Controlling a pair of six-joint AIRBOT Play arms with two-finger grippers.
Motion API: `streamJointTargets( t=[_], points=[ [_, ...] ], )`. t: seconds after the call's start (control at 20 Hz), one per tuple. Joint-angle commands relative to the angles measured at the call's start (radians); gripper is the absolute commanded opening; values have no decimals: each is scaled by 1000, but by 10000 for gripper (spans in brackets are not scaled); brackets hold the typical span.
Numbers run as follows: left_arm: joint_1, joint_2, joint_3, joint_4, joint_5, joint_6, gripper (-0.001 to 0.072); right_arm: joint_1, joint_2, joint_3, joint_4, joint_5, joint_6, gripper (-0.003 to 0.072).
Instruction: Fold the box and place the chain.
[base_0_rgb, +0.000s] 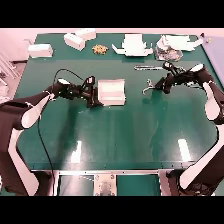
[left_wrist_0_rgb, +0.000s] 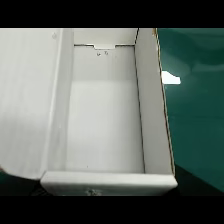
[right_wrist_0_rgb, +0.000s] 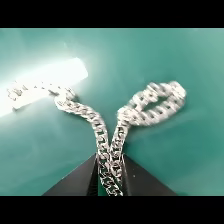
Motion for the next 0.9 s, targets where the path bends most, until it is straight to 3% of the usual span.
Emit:
streamJointTargets(
  t=[0.0, 0.55, 0.85],
  points=[
    [1, 1, 0, 0, 0, 0, 402, 2, 53, 3, 85, 42, 31, 5],
    [1, 1, 0, 0, 0, 0, 402, 2, 177, 3, 98, 160, 113, 5],
    [1, 1, 0, 0, 0, 0, 402, 6, 320, 3, 220, 276, 200, 5]
  ],
)
